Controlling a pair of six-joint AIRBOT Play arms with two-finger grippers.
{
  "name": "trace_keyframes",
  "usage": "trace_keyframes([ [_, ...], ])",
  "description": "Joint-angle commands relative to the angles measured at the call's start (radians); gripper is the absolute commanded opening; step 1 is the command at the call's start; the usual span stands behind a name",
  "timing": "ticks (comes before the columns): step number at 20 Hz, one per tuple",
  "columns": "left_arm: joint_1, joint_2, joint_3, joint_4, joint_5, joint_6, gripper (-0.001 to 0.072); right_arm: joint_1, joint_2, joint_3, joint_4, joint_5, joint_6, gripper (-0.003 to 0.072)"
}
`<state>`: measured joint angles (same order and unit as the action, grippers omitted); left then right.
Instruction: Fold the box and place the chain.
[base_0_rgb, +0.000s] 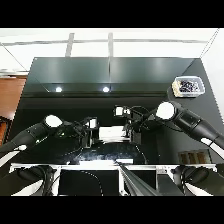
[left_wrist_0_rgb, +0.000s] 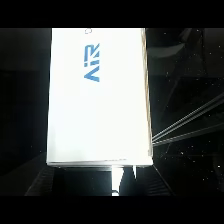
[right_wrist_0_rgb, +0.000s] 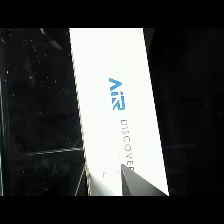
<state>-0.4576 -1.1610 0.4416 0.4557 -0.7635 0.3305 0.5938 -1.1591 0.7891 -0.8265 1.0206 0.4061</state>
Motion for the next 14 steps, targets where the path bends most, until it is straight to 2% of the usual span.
trace_keyframes([
  [1, 0.0, -0.001, 0.0, 0.0, 0.0, 0.0, 0.0326, 0.001, 0.001, 0.0, 0.002, 0.01, 0.006, 0.0246],
  [12, 0.0, -0.001, 0.0, 0.0, 0.0, 0.0, 0.0326, 0.002, 0.004, -0.044, 0.017, -0.039, 0.008, 0.0245],
  [14, 0.0, -0.001, 0.0, 0.0, 0.0, 0.0, 0.0326, -0.002, 0.024, -0.014, 0.029, -0.019, 0.09, 0.0245],
])
